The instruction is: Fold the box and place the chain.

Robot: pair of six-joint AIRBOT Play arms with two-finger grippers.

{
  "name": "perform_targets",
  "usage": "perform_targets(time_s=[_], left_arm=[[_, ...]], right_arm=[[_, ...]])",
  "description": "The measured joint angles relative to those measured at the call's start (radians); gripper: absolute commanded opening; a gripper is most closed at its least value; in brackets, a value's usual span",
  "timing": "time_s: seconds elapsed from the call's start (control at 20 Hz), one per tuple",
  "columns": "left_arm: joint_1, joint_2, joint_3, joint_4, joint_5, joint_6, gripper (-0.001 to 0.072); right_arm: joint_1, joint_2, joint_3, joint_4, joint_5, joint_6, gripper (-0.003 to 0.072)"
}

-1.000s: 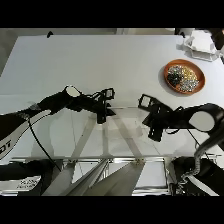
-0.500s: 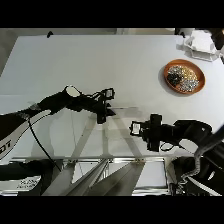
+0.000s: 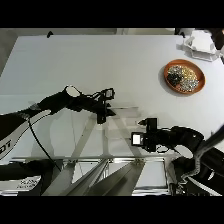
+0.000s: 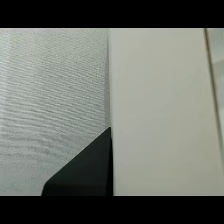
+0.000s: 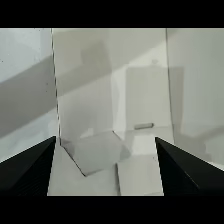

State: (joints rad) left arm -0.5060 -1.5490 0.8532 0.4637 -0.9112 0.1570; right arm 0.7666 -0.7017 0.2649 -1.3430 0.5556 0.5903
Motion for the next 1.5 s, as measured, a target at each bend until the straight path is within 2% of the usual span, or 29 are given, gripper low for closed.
perform_targets(time_s=[0.55, 0.8, 0.95, 1.2, 1.5], left_arm=[[0.000, 0.000, 0.000, 0.000, -0.002, 0.000, 0.0012], [0.000, 0.000, 0.000, 0.000, -0.001, -0.001, 0.0012], [0.000, 0.000, 0.000, 0.000, -0.003, 0.000, 0.0012], [0.000, 0.000, 0.000, 0.000, -0.003, 0.000, 0.0012], [0.000, 0.000, 0.000, 0.000, -0.002, 0.000, 0.0012]], right_arm=[[-0.035, -0.069, -0.045, 0.067, -0.191, -0.072, 0.0705], [-0.157, -0.072, -0.011, 0.082, -0.159, -0.091, 0.0701], [-0.209, -0.076, 0.013, 0.158, -0.152, -0.179, 0.0700], [-0.240, -0.100, 0.028, 0.290, -0.134, -0.346, 0.0700], [-0.269, -0.063, 0.004, 0.301, -0.071, -0.424, 0.0698]])
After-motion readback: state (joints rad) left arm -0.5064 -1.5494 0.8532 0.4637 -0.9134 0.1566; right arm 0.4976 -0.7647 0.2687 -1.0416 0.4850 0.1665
